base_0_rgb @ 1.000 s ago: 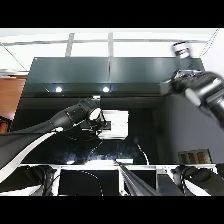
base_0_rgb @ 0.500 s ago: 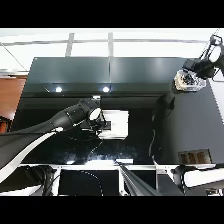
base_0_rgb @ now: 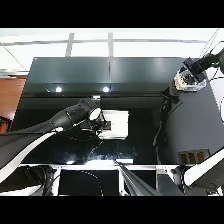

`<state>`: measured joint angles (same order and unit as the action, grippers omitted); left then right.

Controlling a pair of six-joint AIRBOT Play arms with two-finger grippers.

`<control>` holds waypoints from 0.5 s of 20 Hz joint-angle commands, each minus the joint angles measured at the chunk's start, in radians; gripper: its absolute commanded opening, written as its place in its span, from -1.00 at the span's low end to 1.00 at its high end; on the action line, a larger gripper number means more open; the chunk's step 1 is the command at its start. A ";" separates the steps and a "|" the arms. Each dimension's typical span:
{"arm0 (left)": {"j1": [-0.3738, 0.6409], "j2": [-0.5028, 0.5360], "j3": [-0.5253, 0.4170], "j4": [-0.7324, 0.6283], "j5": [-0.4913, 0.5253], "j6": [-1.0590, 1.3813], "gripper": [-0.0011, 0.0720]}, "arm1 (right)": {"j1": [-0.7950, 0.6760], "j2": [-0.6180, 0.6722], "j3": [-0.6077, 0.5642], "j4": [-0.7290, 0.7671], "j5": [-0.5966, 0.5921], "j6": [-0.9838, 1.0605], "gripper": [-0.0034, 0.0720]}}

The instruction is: Fold the box and place the chain.

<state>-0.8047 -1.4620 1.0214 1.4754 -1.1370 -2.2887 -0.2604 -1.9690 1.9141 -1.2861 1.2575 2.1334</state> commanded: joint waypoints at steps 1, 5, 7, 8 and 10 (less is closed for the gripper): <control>0.000 -0.001 0.000 0.000 -0.002 0.000 -0.89 | 0.001 -0.029 0.012 0.032 0.021 0.042 0.58; 0.000 -0.001 0.000 0.000 -0.001 0.000 -0.89 | -0.002 -0.033 0.012 0.014 0.018 0.052 0.58; 0.000 -0.001 0.000 0.000 -0.001 0.000 -0.89 | -0.007 -0.032 0.018 0.037 0.015 0.047 0.58; 0.000 -0.001 0.000 0.000 -0.001 0.000 -0.89 | -0.013 -0.032 0.025 0.068 0.013 0.023 0.58; 0.000 -0.001 0.000 0.000 -0.001 0.000 -0.89 | -0.027 -0.032 0.053 0.092 0.026 0.005 0.58</control>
<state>-0.8047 -1.4620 1.0210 1.4757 -1.1374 -2.2887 -0.2745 -1.9999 1.9434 -1.2381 1.2736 2.1635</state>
